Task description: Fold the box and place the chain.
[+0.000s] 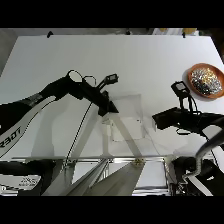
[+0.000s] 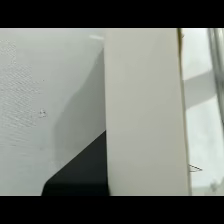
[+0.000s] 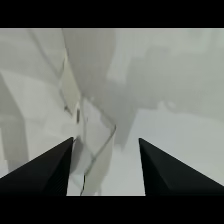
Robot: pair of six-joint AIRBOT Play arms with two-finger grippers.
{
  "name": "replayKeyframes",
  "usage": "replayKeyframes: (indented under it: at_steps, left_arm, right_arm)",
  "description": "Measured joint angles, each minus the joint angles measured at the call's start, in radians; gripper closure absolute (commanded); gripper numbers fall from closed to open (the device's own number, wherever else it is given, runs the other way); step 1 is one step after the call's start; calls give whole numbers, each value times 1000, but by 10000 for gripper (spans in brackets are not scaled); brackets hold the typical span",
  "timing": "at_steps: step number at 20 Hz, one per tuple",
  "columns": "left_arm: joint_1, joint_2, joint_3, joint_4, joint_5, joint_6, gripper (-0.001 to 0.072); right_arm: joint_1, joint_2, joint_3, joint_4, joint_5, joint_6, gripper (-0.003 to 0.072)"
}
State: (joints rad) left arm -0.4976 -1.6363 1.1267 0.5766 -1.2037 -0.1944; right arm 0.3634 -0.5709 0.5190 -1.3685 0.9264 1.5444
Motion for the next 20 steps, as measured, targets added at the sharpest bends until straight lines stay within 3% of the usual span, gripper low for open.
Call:
replayKeyframes:
  at_steps: [5, 11, 20]
  left_arm:
    - [-99, 15, 0, 109, 146, 63, 709]
    - [-145, 2, 0, 78, 294, 143, 713]
    - [-151, 80, -57, 182, 380, -45, 715]
  right_arm:
    - [0, 9, 50, -21, -2, 0, 211]
    - [0, 11, 61, -42, 15, -1, 211]
    - [0, 11, 62, -60, 29, -8, 211]
